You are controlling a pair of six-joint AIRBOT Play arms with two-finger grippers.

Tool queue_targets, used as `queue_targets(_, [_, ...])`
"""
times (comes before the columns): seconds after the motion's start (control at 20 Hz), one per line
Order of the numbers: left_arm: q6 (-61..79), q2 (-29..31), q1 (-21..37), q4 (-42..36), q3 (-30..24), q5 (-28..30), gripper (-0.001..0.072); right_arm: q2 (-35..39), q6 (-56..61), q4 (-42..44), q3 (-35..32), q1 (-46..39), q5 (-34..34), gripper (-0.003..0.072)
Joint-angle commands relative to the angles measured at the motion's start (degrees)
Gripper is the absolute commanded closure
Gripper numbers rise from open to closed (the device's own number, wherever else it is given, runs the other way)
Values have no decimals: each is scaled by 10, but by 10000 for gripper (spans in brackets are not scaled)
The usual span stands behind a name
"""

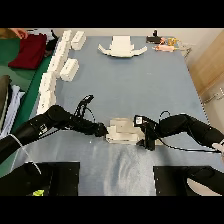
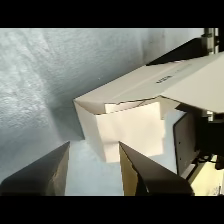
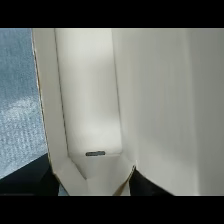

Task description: Fold the box.

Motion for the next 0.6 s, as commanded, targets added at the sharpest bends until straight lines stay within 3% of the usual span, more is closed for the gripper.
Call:
queue_targets(0.0, [15, -3, -21, -24, 0, 12, 239, 0, 0, 0, 1, 0, 0, 180])
queue_targets(0.15, [-33, -16, -50, 1, 7, 50, 240, 0, 0, 0, 1, 0, 0, 180])
queue_targets(0.55, [-365, -85, -173, 287, 118, 57, 240, 0, 0, 0, 1, 0, 0, 179])
